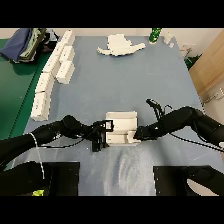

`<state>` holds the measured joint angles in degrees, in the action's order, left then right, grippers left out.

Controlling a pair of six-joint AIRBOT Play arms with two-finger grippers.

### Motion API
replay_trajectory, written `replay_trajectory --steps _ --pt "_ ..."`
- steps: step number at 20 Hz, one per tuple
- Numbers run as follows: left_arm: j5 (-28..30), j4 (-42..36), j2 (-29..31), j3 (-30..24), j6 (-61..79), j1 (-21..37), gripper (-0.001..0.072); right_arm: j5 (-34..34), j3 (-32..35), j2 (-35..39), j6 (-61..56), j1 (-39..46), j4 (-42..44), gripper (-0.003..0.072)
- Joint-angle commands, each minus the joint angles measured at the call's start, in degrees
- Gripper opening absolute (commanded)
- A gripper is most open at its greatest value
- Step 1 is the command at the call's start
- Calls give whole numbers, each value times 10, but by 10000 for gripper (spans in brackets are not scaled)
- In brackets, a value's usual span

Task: Fold the box.

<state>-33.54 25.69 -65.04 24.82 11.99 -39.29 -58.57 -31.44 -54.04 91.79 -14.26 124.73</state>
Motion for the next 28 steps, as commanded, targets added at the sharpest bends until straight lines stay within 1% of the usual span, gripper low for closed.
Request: replay_trajectory --steps 1,2,4,7,10,12,14,18,20,21,22,23,28 --pt "0 0 0 0 0 0 458 24 -44 -5 -198 -80 -145 377" --pt "0 0 0 0 0 0 458 22 -60 -8 -247 -102 -185 377" --pt "0 0 0 0 0 0 458 5 -86 -25 -322 -138 -239 377" --pt "0 0 0 0 0 0 458 -23 -122 -78 -402 -196 -302 376" --pt "0 0 0 0 0 0 458 -74 -165 -140 -483 -251 -372 376" --pt "0 0 0 0 0 0 458 -105 -186 -176 -510 -276 -393 377" --pt "0 0 0 0 0 0 458 -114 -200 -206 -526 -287 -401 377" --pt "0 0 0 0 0 0 458 -120 -203 -224 -544 -290 -402 373" --pt "0 0 0 0 0 0 459 -123 -204 -224 -545 -290 -405 321" --pt "0 0 0 0 0 0 458 -125 -204 -224 -545 -290 -405 249" --pt "0 0 0 0 0 0 458 -125 -204 -224 -545 -290 -406 105" --pt "0 0 0 0 0 0 459 -125 -204 -224 -544 -290 -405 9" --pt "0 0 0 0 0 0 458 -124 -204 -224 -543 -290 -405 4"
